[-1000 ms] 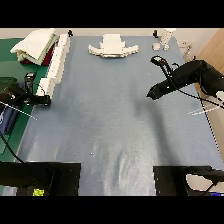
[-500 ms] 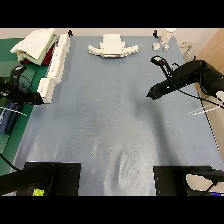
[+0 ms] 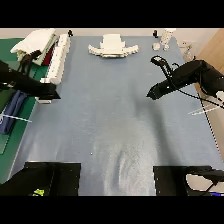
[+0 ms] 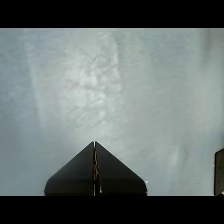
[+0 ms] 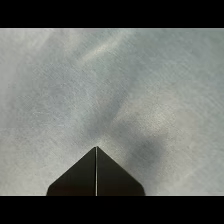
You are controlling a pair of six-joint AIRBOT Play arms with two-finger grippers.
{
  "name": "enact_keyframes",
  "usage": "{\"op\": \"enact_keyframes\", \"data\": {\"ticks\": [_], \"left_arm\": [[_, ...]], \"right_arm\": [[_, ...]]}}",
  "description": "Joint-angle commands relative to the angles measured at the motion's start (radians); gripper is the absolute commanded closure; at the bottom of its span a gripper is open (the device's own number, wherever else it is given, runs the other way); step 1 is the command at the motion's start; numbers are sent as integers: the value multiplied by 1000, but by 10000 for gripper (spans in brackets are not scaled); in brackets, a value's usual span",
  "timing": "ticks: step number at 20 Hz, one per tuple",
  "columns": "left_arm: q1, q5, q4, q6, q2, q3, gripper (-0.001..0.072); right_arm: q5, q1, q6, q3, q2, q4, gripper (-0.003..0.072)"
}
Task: Fold the box.
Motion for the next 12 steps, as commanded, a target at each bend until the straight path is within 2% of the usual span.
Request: {"op": "enact_keyframes", "data": {"ticks": [1, 4, 7, 8, 12], "left_arm": [[-248, 111, -16, -138, 30, -4, 698], [-452, 272, 30, -216, 29, -76, 697], [-573, 435, 69, -279, 29, -179, 695], [-591, 462, 66, -282, 29, -205, 695], [-613, 422, 52, -288, 30, -220, 695]], "right_arm": [[0, 0, 0, 1, 0, 0, 684], [0, 0, 0, 1, 0, 0, 684], [0, 0, 0, 1, 0, 0, 684], [0, 0, 0, 1, 0, 0, 684], [0, 0, 0, 1, 0, 0, 684]]}}
